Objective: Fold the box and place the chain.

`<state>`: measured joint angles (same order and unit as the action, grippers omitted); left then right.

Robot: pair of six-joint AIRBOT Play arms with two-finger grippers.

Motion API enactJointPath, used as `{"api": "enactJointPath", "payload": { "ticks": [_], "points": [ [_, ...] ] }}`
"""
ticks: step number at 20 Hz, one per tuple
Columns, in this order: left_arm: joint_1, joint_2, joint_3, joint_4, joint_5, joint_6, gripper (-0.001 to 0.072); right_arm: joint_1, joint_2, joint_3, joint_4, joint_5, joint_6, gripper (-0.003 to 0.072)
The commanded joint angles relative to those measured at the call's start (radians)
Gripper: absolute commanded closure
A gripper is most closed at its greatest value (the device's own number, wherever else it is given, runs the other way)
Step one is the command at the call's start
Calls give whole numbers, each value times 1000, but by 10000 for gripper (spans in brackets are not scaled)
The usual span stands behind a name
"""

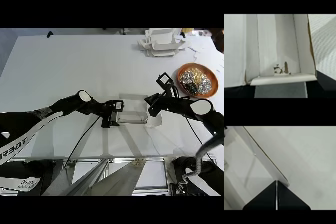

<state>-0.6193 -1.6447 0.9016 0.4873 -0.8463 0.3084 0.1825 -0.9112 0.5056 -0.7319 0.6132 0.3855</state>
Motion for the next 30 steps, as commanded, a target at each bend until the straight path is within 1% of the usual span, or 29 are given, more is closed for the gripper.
{"api": "enactJointPath", "payload": {
  "ticks": [1,4,6,7,8,9,10,12,13,16,20,23,25,27,30],
  "points": [
    [0,1,0,-1,1,-1,577,1,49,0,-226,93,-3,672],
    [0,1,0,-1,1,-1,577,1,49,0,-474,160,-4,671],
    [1,1,0,-1,1,-1,577,1,48,0,-523,165,-11,671],
    [0,1,0,-1,1,-1,577,1,48,0,-520,169,-58,671],
    [0,1,0,-1,1,-1,577,1,47,0,-509,187,-141,670],
    [0,1,0,-1,1,-1,577,1,43,0,-498,212,-229,643],
    [1,1,0,-1,1,-1,577,2,32,0,-488,236,-315,576],
    [0,1,0,-1,1,-1,577,1,-18,-1,-486,277,-419,576],
    [0,1,0,-1,1,-1,577,1,-43,-1,-483,277,-430,576],
    [1,1,0,-1,1,-1,577,1,-101,-1,-393,259,-492,576],
    [1,1,0,-1,1,-1,577,1,-126,-1,-265,259,-608,577],
    [1,1,0,-1,1,-1,577,1,-153,-2,-208,290,-625,578],
    [0,1,0,-1,1,-1,577,1,-155,-4,-179,282,-628,593],
    [1,1,0,-1,1,-1,577,1,-155,-14,-146,259,-628,592],
    [0,1,0,-1,1,-1,577,1,-159,-35,-88,254,-667,593]
  ]
}}
